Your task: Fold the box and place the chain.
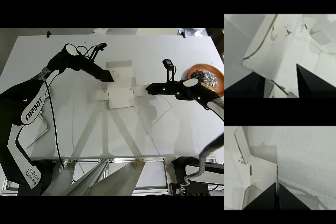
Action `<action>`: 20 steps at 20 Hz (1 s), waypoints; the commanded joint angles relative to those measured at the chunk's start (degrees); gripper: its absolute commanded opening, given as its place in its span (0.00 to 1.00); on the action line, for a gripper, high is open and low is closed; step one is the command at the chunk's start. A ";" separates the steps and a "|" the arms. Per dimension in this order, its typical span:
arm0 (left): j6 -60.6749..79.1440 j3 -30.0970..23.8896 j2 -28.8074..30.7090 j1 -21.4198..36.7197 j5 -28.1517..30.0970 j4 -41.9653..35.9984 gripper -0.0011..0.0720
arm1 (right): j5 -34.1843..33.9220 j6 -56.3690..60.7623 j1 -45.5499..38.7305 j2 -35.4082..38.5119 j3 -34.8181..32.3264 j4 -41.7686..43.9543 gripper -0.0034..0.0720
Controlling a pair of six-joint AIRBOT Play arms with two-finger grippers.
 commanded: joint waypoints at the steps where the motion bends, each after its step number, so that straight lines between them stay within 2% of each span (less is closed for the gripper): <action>1: 5.18 0.07 -0.02 -0.11 -1.97 -0.61 0.56 | 0.00 0.02 0.07 -0.02 -0.02 0.02 0.06; 2: 6.12 0.07 -0.02 -0.26 -1.88 -0.83 0.55 | 0.02 0.02 0.07 -0.02 -0.02 0.02 0.06; 3: 7.06 0.07 -0.02 -0.46 -1.81 -0.98 0.48 | 0.02 0.02 0.07 -0.02 -0.02 0.02 0.06; 6: 8.09 0.07 -0.02 -1.29 -0.63 -0.96 0.03 | 0.02 0.02 0.07 -0.02 -0.02 0.02 0.06; 20: 8.96 0.07 0.04 -1.73 -0.63 -0.96 0.03 | 0.00 0.02 0.07 -0.02 -0.02 0.02 0.06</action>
